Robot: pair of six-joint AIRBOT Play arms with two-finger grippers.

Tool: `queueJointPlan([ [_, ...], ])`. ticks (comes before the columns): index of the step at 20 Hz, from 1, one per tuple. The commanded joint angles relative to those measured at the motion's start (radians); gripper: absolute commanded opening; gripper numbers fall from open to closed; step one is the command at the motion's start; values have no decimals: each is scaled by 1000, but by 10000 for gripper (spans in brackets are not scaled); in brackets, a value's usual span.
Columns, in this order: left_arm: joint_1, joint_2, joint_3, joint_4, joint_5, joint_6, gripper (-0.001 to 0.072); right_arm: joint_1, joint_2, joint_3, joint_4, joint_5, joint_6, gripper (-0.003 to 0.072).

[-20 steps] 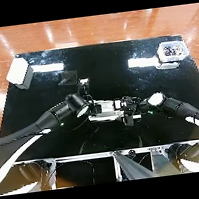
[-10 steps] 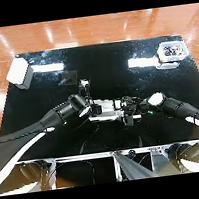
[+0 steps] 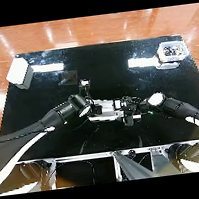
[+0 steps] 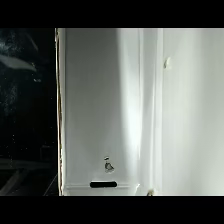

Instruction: Fold the box and place the chain.

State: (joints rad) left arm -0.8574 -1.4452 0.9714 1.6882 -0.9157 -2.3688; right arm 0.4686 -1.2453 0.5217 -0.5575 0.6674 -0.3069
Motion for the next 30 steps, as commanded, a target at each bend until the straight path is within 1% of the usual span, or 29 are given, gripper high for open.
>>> queueJointPlan([
  [1, 0, 0, 1, -22, -2, 9, 21, 1, 0, 0, -1, -1, -1, 457],
  [2, 0, 0, 1, -25, -2, 9, 25, 1, 0, 0, -1, -1, -1, 457],
  [3, 0, 0, 1, -26, -2, 9, 61, 1, 0, 0, -1, -1, -1, 458],
  [4, 0, 0, 1, -29, -2, 9, 214, 1, 0, 0, -1, -1, -1, 458],
  [5, 0, 0, 1, -30, -2, 9, 395, 1, 0, 0, -1, -1, -1, 457],
  [6, 0, 0, 1, -32, -2, 9, 446, 1, 0, 0, -1, -1, -1, 458],
  [13, 0, 0, 1, -32, -2, 9, 434, 1, 0, 0, -1, -1, -1, 457],
  [14, 0, 0, 1, -32, -3, 9, 371, 1, 0, 0, -1, -1, -1, 457],
  [16, 0, 0, 1, -32, -3, 13, 99, 1, 0, 0, -1, -1, -1, 457],
  [17, 0, 0, 1, -32, -3, 20, 20, 1, 0, 0, -1, -1, -1, 457],
  [23, 0, 0, 1, -51, -8, 31, 20, 1, 0, 0, 6, 2, -3, 457],
  [27, 2, 0, 1, -51, -10, 30, 20, 1, 0, 0, 6, 37, 0, 461],
  [28, 2, 2, 1, -51, -13, 30, 19, 1, 2, 0, 6, 49, 1, 608],
  [29, 2, 3, 1, -51, -13, 28, 20, 1, 3, 0, 6, 59, 1, 713],
  [30, 4, 6, 1, -51, -14, 22, 19, 1, 8, 2, 5, 75, 1, 713],
])
